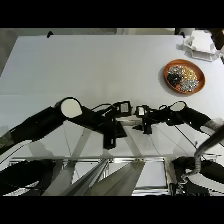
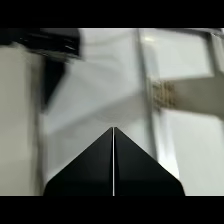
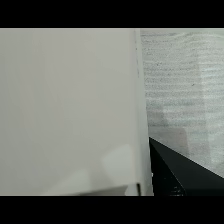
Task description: Fold the box and place the chain.
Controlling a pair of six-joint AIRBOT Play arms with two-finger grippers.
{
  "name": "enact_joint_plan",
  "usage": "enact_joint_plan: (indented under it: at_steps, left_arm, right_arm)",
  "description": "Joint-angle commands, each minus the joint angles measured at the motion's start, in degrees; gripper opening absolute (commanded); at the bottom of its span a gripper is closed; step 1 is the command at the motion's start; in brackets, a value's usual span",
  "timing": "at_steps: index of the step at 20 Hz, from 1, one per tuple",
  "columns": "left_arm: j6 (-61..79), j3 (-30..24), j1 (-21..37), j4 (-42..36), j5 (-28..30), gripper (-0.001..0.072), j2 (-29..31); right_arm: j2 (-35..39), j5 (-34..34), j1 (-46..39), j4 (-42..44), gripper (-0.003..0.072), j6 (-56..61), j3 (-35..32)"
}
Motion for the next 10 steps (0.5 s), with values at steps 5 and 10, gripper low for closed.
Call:
enact_joint_plan:
  at_steps: [5, 10]
  left_arm:
    - [-11.4, -0.1, 1.6, 0.7, 33.1, 0.0003, -8.1]
    - [-11.4, -0.1, 3.6, 0.7, 33.0, 0.0003, -9.0]
  right_arm:
    - [0.0, 0.1, 0.0, 0.0, 0.0365, 0.0, 0.0]
    - [0.0, 0.1, 0.0, 0.0, 0.0365, 0.0, 0.0]
